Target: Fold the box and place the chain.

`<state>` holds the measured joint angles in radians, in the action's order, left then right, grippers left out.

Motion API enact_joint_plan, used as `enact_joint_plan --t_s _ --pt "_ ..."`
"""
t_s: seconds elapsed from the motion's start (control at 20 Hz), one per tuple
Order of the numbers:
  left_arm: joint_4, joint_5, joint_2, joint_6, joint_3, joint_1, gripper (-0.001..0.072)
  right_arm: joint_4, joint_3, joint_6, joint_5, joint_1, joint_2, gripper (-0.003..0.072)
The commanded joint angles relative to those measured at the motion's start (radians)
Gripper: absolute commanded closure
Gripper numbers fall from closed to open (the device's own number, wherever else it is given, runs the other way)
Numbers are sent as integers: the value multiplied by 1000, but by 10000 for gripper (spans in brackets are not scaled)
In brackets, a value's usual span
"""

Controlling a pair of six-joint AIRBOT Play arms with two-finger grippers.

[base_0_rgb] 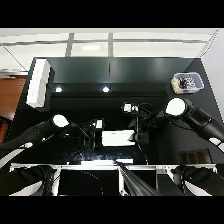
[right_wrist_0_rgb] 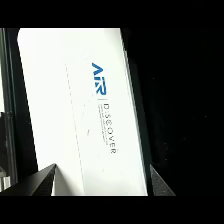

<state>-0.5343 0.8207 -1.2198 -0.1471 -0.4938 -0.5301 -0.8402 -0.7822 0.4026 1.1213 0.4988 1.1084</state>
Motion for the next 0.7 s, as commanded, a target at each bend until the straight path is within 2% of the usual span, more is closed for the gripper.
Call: enact_joint_plan --t_s 0.0,0.1,0.15,0.35,0.4,0.45,0.65 --pt "0 2 -1 -1 0 -1 310 -37 -1 -15 -56 10 0 -7" --pt "0 2 -1 -1 0 -1 310 -31 -1 -15 -72 10 0 15" --pt "0 2 -1 -1 0 -1 310 -24 -1 -14 -69 10 0 160" --pt "0 2 -1 -1 0 -1 310 -10 -1 -13 -45 10 0 165" --pt "0 2 -1 -1 0 -1 310 0 -1 -13 -40 10 0 224" --pt "0 2 -1 -1 0 -1 310 10 -1 -13 -28 10 0 329" --pt "0 3 -1 -1 0 -1 310 12 -1 -10 -6 10 0 333"
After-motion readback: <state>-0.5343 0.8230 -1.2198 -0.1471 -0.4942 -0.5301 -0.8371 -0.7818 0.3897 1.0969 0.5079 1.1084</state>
